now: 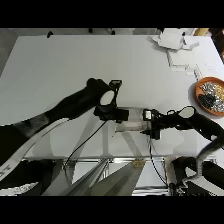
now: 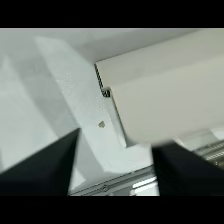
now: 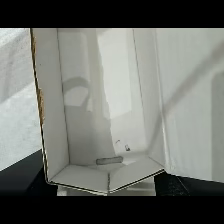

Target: Fold the box and place the chain.

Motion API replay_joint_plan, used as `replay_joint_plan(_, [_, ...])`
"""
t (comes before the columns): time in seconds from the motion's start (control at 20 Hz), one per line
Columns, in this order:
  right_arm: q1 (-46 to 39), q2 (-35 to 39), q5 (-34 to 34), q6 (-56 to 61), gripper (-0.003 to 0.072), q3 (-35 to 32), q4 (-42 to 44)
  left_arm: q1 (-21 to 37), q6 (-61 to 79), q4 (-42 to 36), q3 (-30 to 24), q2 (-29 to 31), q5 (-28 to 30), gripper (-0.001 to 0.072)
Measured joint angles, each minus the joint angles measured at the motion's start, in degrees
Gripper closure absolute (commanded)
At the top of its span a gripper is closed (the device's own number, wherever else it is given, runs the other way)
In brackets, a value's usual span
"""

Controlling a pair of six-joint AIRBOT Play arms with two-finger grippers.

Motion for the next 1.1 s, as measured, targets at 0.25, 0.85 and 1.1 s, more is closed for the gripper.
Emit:
replay_joint_plan(0.25, [0.0,0.0,0.0,0.0,0.0282,0.0,0.02,7.28,32.98,-4.33,-11.61,10.43,3.13,0.0054])
replay_joint_plan(0.85, [0.0,0.0,0.02,-0.02,0.0282,0.0,0.04,14.16,125.61,-39.41,-32.89,4.7,26.32,0.0011])
replay_joint_plan(1.1, [0.0,0.0,0.02,-0.02,0.0282,0.0,0.04,12.85,133.37,-48.04,-33.4,2.19,30.03,0.0011])
